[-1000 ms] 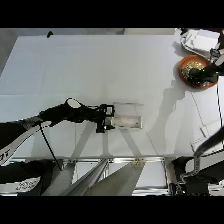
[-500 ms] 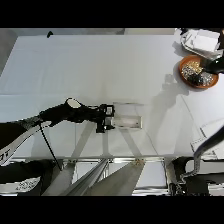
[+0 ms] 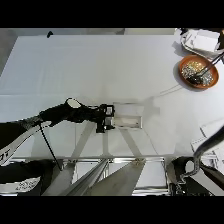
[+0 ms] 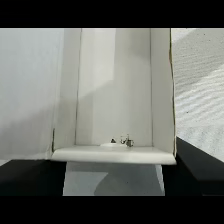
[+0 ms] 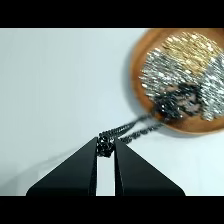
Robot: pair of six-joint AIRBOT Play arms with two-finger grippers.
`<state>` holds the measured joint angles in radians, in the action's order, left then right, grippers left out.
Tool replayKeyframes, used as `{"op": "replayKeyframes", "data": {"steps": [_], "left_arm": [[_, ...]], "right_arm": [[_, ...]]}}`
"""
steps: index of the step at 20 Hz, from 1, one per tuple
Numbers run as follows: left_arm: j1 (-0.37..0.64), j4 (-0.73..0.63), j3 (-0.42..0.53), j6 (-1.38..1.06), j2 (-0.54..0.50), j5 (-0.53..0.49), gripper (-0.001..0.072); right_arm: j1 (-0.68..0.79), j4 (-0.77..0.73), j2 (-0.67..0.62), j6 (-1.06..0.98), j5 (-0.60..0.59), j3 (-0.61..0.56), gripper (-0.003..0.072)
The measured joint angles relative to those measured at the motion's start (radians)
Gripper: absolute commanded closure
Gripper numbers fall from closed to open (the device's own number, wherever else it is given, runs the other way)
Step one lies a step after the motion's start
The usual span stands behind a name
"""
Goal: Fold the box and place the chain.
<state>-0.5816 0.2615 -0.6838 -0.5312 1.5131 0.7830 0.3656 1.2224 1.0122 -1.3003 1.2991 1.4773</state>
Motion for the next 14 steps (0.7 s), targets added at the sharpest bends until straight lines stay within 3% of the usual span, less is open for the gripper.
{"op": "replayKeyframes", "data": {"steps": [6, 14], "left_arm": [[0.000, 0.000, 0.000, 0.000, 0.000, 0.000, 0.0458], [0.000, 0.000, 0.000, 0.000, 0.000, 0.000, 0.0458]], "right_arm": [[-0.088, -0.184, -0.211, 0.020, 0.167, 0.000, 0.0675], [-0.408, -0.253, -0.283, -0.043, 0.297, 0.000, 0.0675]]}}
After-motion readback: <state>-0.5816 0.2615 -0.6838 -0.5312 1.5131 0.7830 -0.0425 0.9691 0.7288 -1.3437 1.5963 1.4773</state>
